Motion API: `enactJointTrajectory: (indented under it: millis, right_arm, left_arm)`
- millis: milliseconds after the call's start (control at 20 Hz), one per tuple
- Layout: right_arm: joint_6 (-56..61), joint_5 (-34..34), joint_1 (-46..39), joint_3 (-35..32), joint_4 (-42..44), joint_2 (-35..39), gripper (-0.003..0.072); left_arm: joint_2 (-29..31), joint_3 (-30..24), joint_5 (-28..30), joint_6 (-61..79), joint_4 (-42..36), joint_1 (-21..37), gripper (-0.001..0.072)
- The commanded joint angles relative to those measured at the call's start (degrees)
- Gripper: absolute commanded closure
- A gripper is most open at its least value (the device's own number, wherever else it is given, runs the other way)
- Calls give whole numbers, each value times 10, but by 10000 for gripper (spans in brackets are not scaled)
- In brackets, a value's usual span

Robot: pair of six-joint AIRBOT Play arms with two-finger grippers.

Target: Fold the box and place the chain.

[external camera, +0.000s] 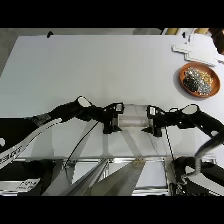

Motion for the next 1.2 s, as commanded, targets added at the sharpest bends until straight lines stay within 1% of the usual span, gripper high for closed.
enactJointTrajectory:
  millis: [0,300,400,450,500,550,700,900,1050,1150]
  right_arm:
    - [1,0,0,0,1,0,328]
    - [5,5,0,0,4,0,330]
    - [5,7,0,1,-16,7,321]
    - [11,2,0,1,-32,16,247]
    - [31,-1,0,1,-58,27,80]
    - [56,-5,0,1,-83,38,-6]
    - [138,-2,0,1,-172,96,-4]
    - [223,15,0,1,-273,207,2]
    - [246,58,0,1,-285,291,50]
    - [262,79,0,1,-271,342,51]
  left_arm:
    - [0,0,-4,-3,0,0,458]
    - [0,0,-4,-3,0,0,458]
    - [0,0,-3,-3,0,0,458]
    - [0,0,-4,-3,0,0,458]
    - [0,0,-4,-3,0,0,458]
    - [0,0,-3,-3,0,0,458]
    - [0,0,-3,-3,0,0,458]
    - [0,0,-3,-3,0,0,458]
    - [0,0,-4,-3,0,0,458]
    - [0,0,-3,-3,0,0,458]
